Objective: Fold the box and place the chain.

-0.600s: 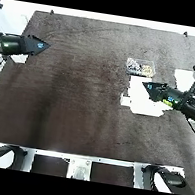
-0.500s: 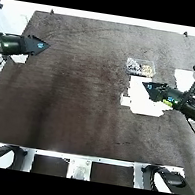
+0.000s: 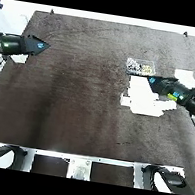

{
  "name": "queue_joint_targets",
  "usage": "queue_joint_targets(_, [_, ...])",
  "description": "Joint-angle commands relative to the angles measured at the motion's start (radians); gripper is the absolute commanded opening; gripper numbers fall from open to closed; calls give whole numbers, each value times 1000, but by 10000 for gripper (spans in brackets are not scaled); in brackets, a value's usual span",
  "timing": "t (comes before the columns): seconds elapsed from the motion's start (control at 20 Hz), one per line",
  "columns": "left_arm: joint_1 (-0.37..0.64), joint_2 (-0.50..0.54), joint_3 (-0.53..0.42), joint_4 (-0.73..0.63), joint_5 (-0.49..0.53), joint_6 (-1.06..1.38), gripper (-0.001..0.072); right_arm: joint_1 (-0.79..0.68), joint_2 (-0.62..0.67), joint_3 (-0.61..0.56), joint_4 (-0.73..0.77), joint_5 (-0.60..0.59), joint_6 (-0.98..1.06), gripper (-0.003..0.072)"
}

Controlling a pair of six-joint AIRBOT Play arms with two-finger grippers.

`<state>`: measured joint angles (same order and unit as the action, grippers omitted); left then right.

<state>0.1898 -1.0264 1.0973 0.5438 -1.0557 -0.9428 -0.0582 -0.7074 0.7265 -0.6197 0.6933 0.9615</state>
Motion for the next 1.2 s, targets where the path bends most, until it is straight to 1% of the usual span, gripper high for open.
queue_joint_targets(0.0, [0,0,0,-2,1,0,460,-90,-8,33,-6,-112,-6,569])
queue_joint_targets(0.1, [0,0,0,-2,0,0,460,-219,-40,47,-9,-69,-5,564])
queue_joint_targets(0.15, [0,0,0,-2,0,0,461,-285,-65,55,-9,-24,-5,563])
queue_joint_targets(0.3, [0,0,0,-2,1,0,461,-487,-196,114,-12,186,-53,563])
queue_joint_targets(0.45, [0,0,0,-2,0,0,460,-627,-377,220,-17,366,-137,564])
queue_joint_targets(0.55, [0,0,0,-2,1,0,460,-671,-496,310,-50,488,-191,563])
queue_joint_targets(0.7, [0,0,0,-2,0,0,460,-666,-690,479,-219,665,-168,563])
queue_joint_targets(0.8, [0,0,0,-2,0,0,460,-657,-788,568,-308,722,-151,563])
queue_joint_targets(0.9, [0,0,0,-2,0,0,460,-654,-846,628,-366,730,-150,563])
queue_joint_targets(1.0, [0,0,0,-2,0,0,460,-654,-876,669,-414,729,-150,555])
queue_joint_targets(1.05, [0,0,0,-2,0,0,460,-654,-885,684,-440,729,-151,497])
queue_joint_targets(1.1, [0,0,0,-3,0,0,460,-654,-895,698,-462,729,-151,477])
queue_joint_targets(1.15, [0,0,0,-3,0,0,461,-654,-906,706,-469,729,-151,477])
